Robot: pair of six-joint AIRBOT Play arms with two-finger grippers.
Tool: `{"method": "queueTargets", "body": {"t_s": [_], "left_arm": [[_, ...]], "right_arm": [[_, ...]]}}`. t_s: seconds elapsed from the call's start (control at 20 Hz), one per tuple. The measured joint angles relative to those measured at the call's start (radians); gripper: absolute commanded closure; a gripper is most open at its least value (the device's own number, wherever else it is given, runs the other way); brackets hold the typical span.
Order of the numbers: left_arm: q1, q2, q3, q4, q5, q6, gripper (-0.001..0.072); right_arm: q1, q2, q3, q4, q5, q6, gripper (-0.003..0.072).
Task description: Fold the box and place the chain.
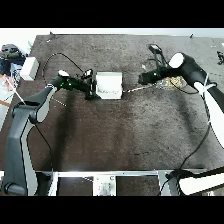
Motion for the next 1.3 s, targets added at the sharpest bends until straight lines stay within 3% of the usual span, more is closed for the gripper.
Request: {"method": "queueTargets", "body": {"t_s": [0.25, 0.6, 0.65, 0.7, 0.75, 1.0, 1.3], "left_arm": [[0.0, 0.0, 0.0, 0.0, 0.0, 0.0, 0.0373], [0.0, 0.0, 0.0, 0.0, 0.0, 0.0, 0.0373], [0.0, 0.0, 0.0, 0.0, 0.0, 0.0, 0.0373], [0.0, 0.0, 0.0, 0.0, 0.0, 0.0, 0.0373], [0.0, 0.0, 0.0, 0.0, 0.0, 0.0, 0.0373], [0.0, 0.0, 0.0, 0.0, 0.0, 0.0, 0.0373], [0.0, 0.0, 0.0, 0.0, 0.0, 0.0, 0.0373]], "right_arm": [[-0.093, -0.008, -0.168, -0.007, -0.241, 0.226, 0.0346], [-0.113, -0.089, -0.209, 0.049, -0.502, 0.367, 0.0347], [-0.111, -0.1, -0.211, 0.068, -0.542, 0.372, 0.037], [-0.105, -0.109, -0.211, 0.084, -0.571, 0.375, 0.0559], [-0.097, -0.117, -0.212, 0.095, -0.593, 0.379, 0.0672], [-0.032, -0.062, -0.213, 0.12, -0.631, 0.367, 0.0674], [0.148, 0.22, -0.213, 0.127, -0.594, 0.283, 0.0673]]}}
